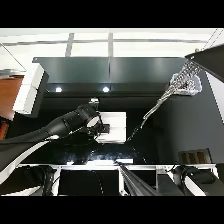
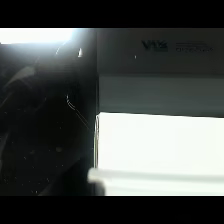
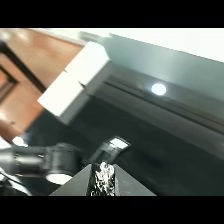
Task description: Fold the box and place the chain.
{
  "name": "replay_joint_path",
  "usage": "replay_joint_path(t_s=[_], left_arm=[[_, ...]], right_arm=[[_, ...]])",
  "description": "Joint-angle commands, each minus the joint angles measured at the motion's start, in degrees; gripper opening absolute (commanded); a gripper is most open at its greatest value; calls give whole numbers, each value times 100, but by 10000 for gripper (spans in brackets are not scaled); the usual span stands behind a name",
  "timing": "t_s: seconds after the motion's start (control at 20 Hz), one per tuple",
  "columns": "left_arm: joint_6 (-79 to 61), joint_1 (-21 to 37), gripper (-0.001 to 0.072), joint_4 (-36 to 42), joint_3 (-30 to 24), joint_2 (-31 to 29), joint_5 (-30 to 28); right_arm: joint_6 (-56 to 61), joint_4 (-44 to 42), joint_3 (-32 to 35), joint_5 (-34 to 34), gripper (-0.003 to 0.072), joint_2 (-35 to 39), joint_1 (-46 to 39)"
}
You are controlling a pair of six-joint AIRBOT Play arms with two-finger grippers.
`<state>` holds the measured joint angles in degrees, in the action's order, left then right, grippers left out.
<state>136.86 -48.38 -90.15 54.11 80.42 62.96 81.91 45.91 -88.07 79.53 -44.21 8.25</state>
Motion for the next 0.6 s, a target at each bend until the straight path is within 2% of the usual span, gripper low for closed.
replay_joint_path(t_s=[0.0,0.35,0.55], left_arm=[[15,17,32,-68,7,4,-168],[11,17,31,-66,4,4,-127],[13,15,31,-66,4,4,-116]], right_arm=[[61,-437,2,-289,21,-26,201],[118,-498,2,-1381,22,-446,1554],[173,-146,4,-1283,21,-678,1681]])
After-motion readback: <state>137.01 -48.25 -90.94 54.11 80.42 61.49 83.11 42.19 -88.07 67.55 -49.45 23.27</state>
